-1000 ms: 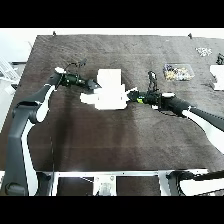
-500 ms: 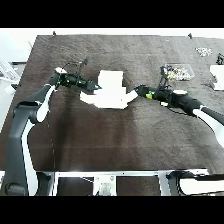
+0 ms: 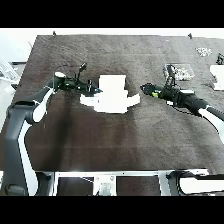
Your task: Fold the box and place the chain.
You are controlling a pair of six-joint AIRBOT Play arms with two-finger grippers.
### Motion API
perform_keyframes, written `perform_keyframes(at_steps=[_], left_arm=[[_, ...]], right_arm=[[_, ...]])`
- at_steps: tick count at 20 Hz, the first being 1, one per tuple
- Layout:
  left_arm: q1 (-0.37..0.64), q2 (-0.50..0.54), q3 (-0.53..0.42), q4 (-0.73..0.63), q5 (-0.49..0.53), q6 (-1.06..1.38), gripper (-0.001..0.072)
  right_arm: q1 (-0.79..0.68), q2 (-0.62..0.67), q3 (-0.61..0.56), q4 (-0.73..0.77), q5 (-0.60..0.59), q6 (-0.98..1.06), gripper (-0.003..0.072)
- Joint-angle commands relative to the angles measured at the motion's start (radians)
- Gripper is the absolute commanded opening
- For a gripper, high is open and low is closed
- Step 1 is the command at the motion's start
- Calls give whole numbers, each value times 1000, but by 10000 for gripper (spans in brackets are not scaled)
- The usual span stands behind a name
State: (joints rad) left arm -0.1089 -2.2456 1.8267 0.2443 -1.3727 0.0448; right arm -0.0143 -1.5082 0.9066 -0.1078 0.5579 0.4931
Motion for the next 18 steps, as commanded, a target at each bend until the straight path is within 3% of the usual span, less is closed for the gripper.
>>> perform_keyframes(at_steps=[1,4,10,18], left_arm=[[19,53,-130,-161,27,262,14],[28,81,-192,-192,53,359,14],[-7,81,-193,-62,110,403,14],[-8,80,-193,-38,108,446,14]], right_arm=[[3,-16,0,-1,0,-8,277],[19,-35,0,0,0,-8,278],[23,-44,0,0,-1,-8,277],[13,-44,0,0,-7,-53,279]])
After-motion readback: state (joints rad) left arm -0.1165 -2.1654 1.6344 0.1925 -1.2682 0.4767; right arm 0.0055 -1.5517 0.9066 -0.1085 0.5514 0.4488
